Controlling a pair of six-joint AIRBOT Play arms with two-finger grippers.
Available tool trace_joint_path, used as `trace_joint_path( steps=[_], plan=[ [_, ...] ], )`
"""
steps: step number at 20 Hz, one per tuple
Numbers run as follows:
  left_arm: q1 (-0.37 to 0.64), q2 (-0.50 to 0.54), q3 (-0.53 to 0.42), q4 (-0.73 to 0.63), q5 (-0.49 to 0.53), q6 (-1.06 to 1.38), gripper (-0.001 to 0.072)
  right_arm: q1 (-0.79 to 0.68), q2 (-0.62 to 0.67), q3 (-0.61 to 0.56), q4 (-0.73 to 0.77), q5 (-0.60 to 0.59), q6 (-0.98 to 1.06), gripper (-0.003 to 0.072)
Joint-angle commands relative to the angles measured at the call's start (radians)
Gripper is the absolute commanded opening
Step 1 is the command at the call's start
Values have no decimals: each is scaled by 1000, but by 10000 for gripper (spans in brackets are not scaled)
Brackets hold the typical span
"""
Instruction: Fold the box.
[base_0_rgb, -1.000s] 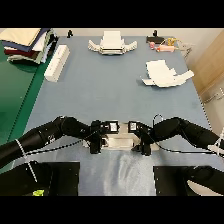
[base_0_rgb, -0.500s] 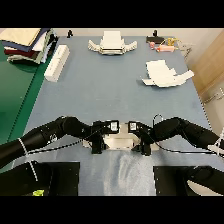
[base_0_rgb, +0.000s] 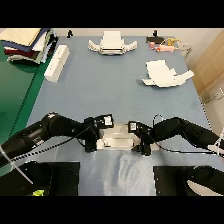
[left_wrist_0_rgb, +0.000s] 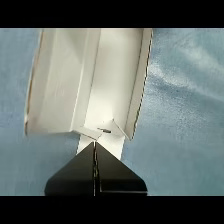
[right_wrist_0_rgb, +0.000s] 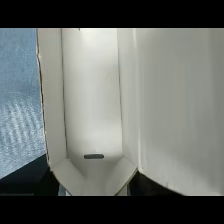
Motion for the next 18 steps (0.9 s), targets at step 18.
trace_joint_path(
  steps=[18],
  plan=[
    [326, -84, -156, -161, -146, -572, 14, 0, 0, 1, 0, 0, 0, 443]
  ],
)
